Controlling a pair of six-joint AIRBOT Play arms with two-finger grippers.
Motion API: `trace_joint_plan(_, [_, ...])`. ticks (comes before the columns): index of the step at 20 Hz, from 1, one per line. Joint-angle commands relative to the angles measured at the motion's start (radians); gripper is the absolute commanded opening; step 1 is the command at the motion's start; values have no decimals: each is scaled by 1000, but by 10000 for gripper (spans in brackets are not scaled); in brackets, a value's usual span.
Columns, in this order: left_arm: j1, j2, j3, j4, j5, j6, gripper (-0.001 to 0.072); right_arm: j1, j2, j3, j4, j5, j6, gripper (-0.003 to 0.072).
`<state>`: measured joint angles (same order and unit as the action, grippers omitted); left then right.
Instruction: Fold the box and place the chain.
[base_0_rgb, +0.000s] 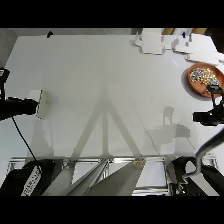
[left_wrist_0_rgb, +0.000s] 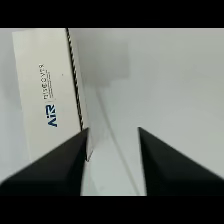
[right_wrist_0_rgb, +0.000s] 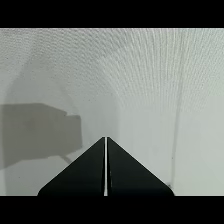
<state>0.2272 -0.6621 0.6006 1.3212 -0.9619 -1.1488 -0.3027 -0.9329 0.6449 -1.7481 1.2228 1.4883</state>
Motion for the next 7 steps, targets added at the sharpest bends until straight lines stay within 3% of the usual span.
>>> trace_joint_plan(1, [0, -74, 0, 5, 52, 0, 514, -1, -1, 0, 0, 0, 0, 19])
trace_joint_plan(7, [0, -178, 0, 5, 94, 0, 516, -1, -1, 0, 0, 0, 0, 19])
